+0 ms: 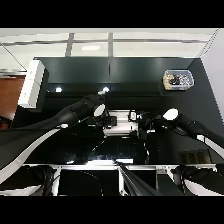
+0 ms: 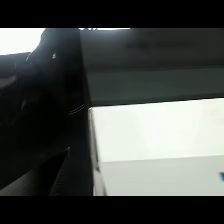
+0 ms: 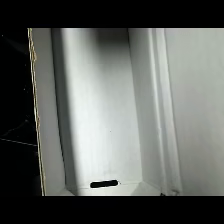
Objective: Fold the box and place the chain.
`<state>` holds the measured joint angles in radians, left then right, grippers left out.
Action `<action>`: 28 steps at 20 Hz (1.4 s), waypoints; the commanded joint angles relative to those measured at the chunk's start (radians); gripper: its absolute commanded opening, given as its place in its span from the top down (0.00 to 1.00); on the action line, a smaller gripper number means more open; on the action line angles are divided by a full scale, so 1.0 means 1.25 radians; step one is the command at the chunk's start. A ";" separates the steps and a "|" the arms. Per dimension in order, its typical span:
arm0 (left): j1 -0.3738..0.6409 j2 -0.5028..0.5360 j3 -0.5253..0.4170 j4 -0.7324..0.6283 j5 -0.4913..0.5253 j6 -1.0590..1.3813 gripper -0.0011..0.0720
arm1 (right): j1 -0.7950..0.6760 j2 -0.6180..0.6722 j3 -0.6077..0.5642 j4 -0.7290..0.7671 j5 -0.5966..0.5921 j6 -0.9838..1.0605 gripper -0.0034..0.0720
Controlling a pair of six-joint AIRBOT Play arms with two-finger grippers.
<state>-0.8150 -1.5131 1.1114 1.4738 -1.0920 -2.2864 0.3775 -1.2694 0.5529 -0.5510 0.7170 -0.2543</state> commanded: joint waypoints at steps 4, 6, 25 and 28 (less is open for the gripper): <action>-0.002 -0.029 0.010 -0.014 -0.016 -0.033 0.44 | 0.001 -0.001 0.000 0.000 0.000 0.000 0.32; -0.002 -0.036 0.012 -0.024 -0.012 -0.033 0.44 | 0.001 -0.001 0.000 0.000 0.000 0.000 0.32; -0.001 -0.040 0.021 -0.034 -0.014 -0.045 0.66 | 0.001 -0.001 0.000 0.000 0.000 0.001 0.32; -0.002 -0.040 0.021 -0.034 -0.011 -0.026 0.94 | 0.001 -0.001 0.000 0.000 0.000 0.001 0.32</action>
<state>-0.8165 -1.5627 1.1366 1.4349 -1.1149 -2.3322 0.3775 -1.2694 0.5529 -0.5518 0.7166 -0.2546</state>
